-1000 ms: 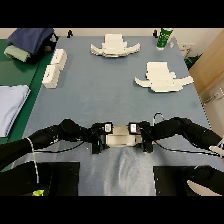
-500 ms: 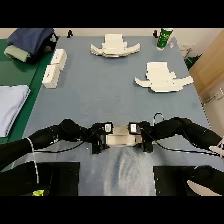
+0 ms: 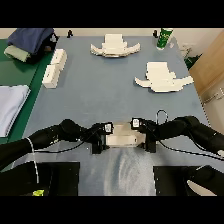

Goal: Fold the box.

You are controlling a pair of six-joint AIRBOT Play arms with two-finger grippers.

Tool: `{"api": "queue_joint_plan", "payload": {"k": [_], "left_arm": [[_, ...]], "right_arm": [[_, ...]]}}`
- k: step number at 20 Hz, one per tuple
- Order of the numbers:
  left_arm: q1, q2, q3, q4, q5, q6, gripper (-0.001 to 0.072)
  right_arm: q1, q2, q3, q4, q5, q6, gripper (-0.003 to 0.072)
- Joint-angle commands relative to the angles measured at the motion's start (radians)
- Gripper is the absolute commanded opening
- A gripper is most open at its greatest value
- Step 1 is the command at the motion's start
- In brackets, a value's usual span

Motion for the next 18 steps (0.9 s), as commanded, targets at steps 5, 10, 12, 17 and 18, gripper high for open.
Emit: {"api": "queue_joint_plan", "payload": {"k": [5, 10, 12, 17, 18], "left_arm": [[0.001, -0.001, 0.001, 0.0, 0.001, 0.0, 0.0464], [0.001, 0.0, 0.001, 0.0, 0.001, 0.0, 0.0464], [0.001, 0.0, 0.001, 0.0, 0.001, 0.0, 0.0464], [0.001, -0.001, 0.001, 0.0, 0.001, 0.0, 0.0464], [0.001, -0.001, 0.001, 0.0, 0.001, 0.0, 0.0464]], "right_arm": [[0.0, 0.247, 0.008, -0.013, -0.387, 0.682, 0.0687], [0.023, 0.269, 0.008, 0.431, -0.169, 0.895, 0.0398], [0.065, 0.232, 0.009, 0.468, 0.039, 0.917, 0.0269], [0.082, -0.016, 0.101, 0.458, 0.256, 0.945, 0.0269], [0.082, -0.068, 0.131, 0.445, 0.262, 0.943, 0.0269]]}}
